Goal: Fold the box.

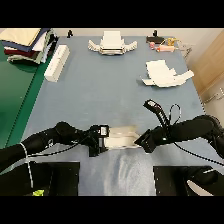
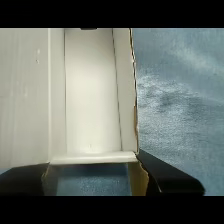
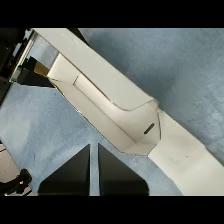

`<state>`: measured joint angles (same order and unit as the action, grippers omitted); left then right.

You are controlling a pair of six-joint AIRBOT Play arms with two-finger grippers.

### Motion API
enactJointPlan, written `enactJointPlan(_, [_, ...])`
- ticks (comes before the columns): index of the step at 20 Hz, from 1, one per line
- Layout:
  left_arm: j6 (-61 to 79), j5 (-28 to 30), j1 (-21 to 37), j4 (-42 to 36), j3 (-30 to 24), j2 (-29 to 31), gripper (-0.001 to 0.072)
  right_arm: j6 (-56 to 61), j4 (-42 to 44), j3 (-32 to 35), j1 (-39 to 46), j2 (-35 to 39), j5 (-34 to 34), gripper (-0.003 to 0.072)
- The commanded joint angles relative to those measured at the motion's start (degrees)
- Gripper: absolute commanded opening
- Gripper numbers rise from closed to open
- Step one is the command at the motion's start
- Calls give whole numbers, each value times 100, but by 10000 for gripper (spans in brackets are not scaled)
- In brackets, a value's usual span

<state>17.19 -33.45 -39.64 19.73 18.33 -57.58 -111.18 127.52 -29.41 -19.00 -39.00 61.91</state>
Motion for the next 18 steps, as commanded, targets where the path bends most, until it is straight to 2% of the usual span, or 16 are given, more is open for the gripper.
enactJointPlan(1, [179,-321,11,7,7,33,337,20,0,-4,-4,2,-20,75])
enactJointPlan(7, [190,-321,9,352,7,-22,337,24,7,-4,-4,2,-114,75])
enactJointPlan(9, [190,-337,2,376,11,-42,338,24,79,-4,-7,2,-448,75])
enactJointPlan(12, [190,-343,0,391,11,-42,338,170,286,-4,-7,-48,-1303,75])
enactJointPlan(13, [190,-341,0,391,11,-39,338,214,295,-4,-7,-140,-1574,64])
enactJointPlan(14, [188,-341,0,391,11,-39,337,216,306,-4,-7,-284,-1808,9])
enactJointPlan(18, [188,-341,0,389,11,-42,337,232,365,-7,-4,-1342,-2334,4])
